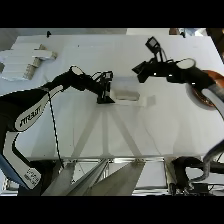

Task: Fold the box and place the chain.

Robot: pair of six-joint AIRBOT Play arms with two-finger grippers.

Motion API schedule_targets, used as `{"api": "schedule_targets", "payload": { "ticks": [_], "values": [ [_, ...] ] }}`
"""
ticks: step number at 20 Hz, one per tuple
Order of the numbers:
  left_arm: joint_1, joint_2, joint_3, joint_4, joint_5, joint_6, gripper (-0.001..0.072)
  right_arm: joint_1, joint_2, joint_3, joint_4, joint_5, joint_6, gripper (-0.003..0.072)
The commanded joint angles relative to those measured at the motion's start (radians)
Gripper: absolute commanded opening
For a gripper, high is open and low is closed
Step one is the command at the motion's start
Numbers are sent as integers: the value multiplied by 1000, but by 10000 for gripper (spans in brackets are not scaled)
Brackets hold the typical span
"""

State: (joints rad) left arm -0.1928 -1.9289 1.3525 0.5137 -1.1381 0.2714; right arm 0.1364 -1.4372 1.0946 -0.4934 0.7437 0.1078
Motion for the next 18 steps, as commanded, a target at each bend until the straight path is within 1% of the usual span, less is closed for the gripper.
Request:
{"api": "schedule_targets", "payload": {
  "ticks": [1, 3, 4, 5, 6, 11, 15, 18],
  "values": [
    [1, 0, 0, -1, 1, -2, 354, -51, 86, 0, -266, 143, 0, 10],
    [1, 0, 0, -1, 1, -2, 354, -76, 80, 0, -421, 270, 0, 20],
    [1, 0, 0, -1, 1, -2, 354, -82, 72, 0, -463, 315, 0, 135],
    [1, 0, 0, -1, 1, -2, 354, -82, 58, 0, -489, 344, 0, 332],
    [1, 0, 0, -1, 1, -2, 354, -81, 42, 0, -498, 356, 0, 436],
    [1, 0, 0, -1, 1, -3, 354, -65, -53, 0, -512, 341, -37, 436],
    [1, 0, 0, -2, 1, -2, 354, -10, -121, 0, -522, 334, -92, 435],
    [1, 0, 0, -2, 1, -2, 354, 33, -153, 0, -515, 292, -90, 434]
  ]
}}
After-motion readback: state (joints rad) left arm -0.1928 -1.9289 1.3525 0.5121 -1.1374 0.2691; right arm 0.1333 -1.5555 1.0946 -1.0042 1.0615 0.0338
